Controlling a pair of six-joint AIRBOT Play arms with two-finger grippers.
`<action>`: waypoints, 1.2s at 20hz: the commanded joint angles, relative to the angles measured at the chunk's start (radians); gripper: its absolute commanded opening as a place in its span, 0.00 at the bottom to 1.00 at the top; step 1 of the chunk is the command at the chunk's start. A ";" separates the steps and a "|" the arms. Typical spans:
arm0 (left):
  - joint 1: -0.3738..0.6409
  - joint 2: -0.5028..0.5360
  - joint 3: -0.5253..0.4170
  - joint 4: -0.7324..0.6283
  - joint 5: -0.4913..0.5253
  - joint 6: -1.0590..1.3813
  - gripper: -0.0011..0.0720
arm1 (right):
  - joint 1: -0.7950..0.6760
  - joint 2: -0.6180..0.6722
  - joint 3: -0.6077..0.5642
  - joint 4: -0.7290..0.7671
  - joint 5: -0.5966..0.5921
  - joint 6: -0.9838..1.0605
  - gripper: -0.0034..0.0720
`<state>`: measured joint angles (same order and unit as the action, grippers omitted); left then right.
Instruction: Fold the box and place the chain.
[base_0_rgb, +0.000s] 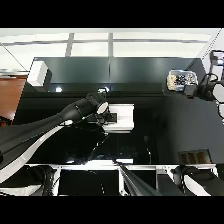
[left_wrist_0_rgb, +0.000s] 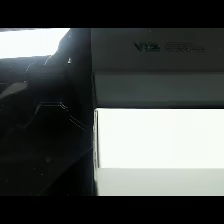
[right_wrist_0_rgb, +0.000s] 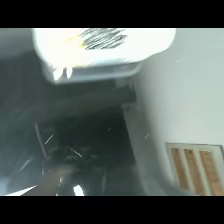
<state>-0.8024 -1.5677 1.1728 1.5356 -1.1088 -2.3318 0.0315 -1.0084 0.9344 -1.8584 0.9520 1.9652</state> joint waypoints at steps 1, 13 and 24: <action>0.000 -0.001 0.001 0.000 0.000 0.001 0.05 | -0.158 -0.113 -0.006 0.094 -0.246 0.031 1.00; 0.000 -0.001 0.001 0.000 -0.028 0.001 0.05 | -0.219 -0.866 0.785 0.399 0.074 -0.054 0.76; 0.000 -0.001 0.001 0.000 -0.028 0.001 0.05 | -0.227 -0.943 0.802 0.385 0.086 -0.036 0.09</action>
